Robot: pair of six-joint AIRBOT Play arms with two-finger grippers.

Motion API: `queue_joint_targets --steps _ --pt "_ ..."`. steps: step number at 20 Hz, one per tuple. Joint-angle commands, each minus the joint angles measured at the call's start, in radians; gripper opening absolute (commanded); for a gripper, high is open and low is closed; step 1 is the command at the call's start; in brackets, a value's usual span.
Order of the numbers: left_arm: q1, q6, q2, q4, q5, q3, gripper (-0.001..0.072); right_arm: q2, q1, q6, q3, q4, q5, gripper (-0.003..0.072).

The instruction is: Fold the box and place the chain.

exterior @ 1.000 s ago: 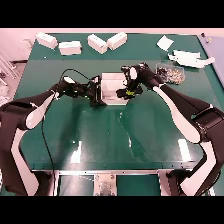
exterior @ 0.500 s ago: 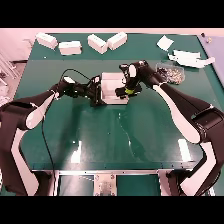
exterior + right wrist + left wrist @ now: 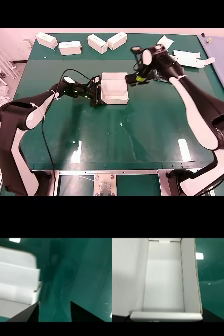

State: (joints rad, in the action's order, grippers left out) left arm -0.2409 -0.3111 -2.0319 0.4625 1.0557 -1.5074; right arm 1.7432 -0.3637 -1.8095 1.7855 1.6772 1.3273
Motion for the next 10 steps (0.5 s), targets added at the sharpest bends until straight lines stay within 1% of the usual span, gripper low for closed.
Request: queue_joint_targets --steps 1,4,7,9,10 --pt "0.001 0.0 0.001 0.001 0.003 0.0 0.0465 -0.053 0.074 0.059 0.002 0.115 -0.053 0.0452" --pt "0.001 0.0 0.001 0.001 0.003 0.0 0.0465 -0.048 0.197 0.067 -0.002 0.111 -0.108 0.0452" --pt "0.001 -0.001 0.001 0.001 0.003 0.0 0.0465 -0.04 0.303 0.084 -0.001 0.109 -0.206 0.044" --pt "0.0 0.0 0.001 0.002 0.003 0.0 0.0465 -0.021 0.365 0.117 -0.001 0.038 -0.257 0.0485" --pt "0.0 0.0 0.001 0.001 0.003 0.0 0.0465 -0.001 0.391 0.162 -0.001 -0.011 -0.278 0.0492"
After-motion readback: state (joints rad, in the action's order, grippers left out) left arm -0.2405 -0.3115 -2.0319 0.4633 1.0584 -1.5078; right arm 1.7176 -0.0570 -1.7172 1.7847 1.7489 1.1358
